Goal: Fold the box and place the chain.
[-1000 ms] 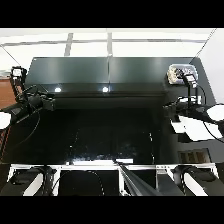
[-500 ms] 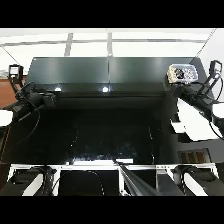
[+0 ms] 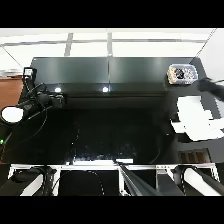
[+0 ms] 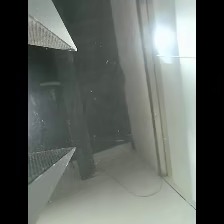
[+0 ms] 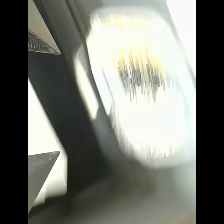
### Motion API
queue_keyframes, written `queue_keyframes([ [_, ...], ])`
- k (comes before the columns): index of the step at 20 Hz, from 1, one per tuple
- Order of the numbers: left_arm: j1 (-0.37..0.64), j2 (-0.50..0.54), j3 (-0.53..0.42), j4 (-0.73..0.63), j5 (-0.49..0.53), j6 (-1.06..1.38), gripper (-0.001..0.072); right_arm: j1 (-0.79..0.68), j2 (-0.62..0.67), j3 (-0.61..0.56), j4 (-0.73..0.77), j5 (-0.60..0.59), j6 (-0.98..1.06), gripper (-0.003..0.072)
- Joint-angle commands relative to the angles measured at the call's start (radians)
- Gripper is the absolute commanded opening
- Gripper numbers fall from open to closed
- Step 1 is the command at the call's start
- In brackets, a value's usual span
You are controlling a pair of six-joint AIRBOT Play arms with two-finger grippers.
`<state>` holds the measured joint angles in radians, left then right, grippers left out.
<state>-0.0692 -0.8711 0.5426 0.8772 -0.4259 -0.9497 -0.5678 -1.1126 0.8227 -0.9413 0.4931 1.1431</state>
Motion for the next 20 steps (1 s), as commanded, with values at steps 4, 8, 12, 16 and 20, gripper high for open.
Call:
queue_keyframes([
  [4, -0.004, -0.007, 0.0, 0.0, 0.003, -0.001, 0.0705, -0.533, -0.395, 0.427, -0.107, 0.5, 0.047, 0.072],
  [8, -0.006, -0.007, 0.0, 0.0, 0.002, -0.001, 0.0705, -0.569, -0.573, 0.613, -0.106, 0.791, -0.131, 0.072],
  [12, -0.005, -0.007, 0.0, 0.001, 0.006, 0.0, 0.0705, -0.523, -0.627, 0.619, -0.11, 0.893, -0.343, 0.072],
  [16, -0.005, -0.007, 0.0, 0.0, 0.005, -0.001, 0.0705, -0.482, -0.628, 0.608, -0.147, 0.904, -0.385, 0.0591],
  [20, -0.005, -0.007, 0.0, 0.0, 0.002, 0.0, 0.0705, -0.475, -0.625, 0.602, -0.198, 0.943, -0.38, 0.0483],
])
